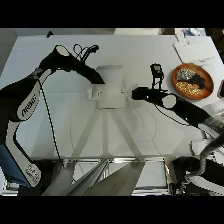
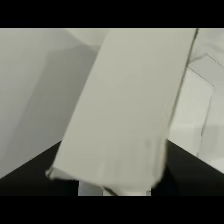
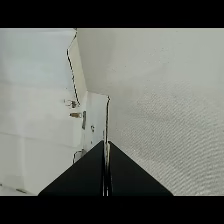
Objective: Fold the box and place the chain.
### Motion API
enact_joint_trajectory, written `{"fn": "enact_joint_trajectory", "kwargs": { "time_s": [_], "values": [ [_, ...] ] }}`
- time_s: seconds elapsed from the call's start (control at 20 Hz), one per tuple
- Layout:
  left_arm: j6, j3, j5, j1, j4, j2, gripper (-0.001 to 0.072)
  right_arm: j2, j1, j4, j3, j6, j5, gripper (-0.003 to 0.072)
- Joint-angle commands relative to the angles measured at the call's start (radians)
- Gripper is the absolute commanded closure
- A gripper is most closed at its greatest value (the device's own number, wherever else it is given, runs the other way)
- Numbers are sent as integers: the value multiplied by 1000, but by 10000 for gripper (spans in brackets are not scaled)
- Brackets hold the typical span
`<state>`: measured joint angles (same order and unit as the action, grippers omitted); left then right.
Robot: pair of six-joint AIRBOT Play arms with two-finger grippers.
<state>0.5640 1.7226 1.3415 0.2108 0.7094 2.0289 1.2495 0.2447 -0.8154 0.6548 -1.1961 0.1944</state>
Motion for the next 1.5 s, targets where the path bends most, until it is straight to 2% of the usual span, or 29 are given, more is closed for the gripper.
{"fn": "enact_joint_trajectory", "kwargs": {
  "time_s": [0.0,0.15,0.25,0.3,1.45],
  "values": [
    [-71,1,47,3,-6,1,369,-1,1,0,0,0,0,676],
    [-71,1,47,3,-6,1,488,-1,1,0,0,0,0,676],
    [-71,1,51,3,-6,1,651,-1,1,0,0,0,0,676],
    [-73,1,59,3,-6,1,703,-1,1,0,0,0,0,676],
    [-86,1,27,18,1,-3,704,-1,1,0,0,0,-4,676]
  ]
}}
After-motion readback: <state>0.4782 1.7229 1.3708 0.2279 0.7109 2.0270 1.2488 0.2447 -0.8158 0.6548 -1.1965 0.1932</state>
